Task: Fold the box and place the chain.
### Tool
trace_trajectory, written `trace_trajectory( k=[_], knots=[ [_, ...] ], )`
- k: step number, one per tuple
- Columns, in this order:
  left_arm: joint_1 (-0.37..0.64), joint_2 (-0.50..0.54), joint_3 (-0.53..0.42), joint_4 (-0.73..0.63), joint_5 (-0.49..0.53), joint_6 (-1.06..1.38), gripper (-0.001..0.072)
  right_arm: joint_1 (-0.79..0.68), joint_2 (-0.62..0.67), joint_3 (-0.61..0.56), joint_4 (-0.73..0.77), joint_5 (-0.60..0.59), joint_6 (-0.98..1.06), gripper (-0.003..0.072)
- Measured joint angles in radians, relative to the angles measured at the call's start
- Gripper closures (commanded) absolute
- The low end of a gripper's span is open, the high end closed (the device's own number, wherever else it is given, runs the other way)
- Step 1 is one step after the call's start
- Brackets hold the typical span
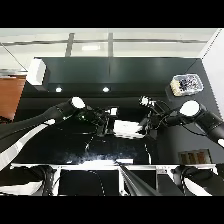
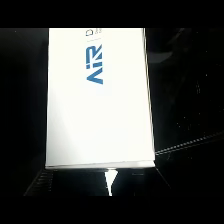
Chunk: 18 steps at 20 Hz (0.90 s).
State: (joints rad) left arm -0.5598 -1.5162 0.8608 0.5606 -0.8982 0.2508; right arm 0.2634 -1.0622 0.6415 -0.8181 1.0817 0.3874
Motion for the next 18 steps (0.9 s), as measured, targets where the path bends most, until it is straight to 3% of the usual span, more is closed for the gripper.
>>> trace_trajectory(
  k=[5,10,11,12,13,18],
  knots=[
    [0.000,0.000,0.000,0.000,0.000,-0.002,0.0378,0.000,0.004,0.004,0.000,0.001,0.014,0.0310],
    [0.000,0.000,0.000,0.000,0.000,-0.002,0.0378,-0.047,0.042,0.045,0.003,0.080,0.117,0.0311],
    [0.000,0.000,0.000,0.000,0.000,-0.002,0.0378,-0.066,0.050,0.050,0.003,0.102,0.145,0.0376],
    [0.000,0.000,0.000,0.000,0.000,-0.001,0.0378,-0.091,0.057,0.053,0.014,0.125,0.183,0.0590],
    [0.000,0.000,0.000,0.000,0.000,-0.001,0.0378,-0.115,0.062,0.053,0.032,0.145,0.218,0.0669],
    [0.000,0.000,0.000,0.000,0.000,0.000,0.0378,-0.195,0.071,-0.055,0.266,0.208,0.330,0.0670]
  ],
)
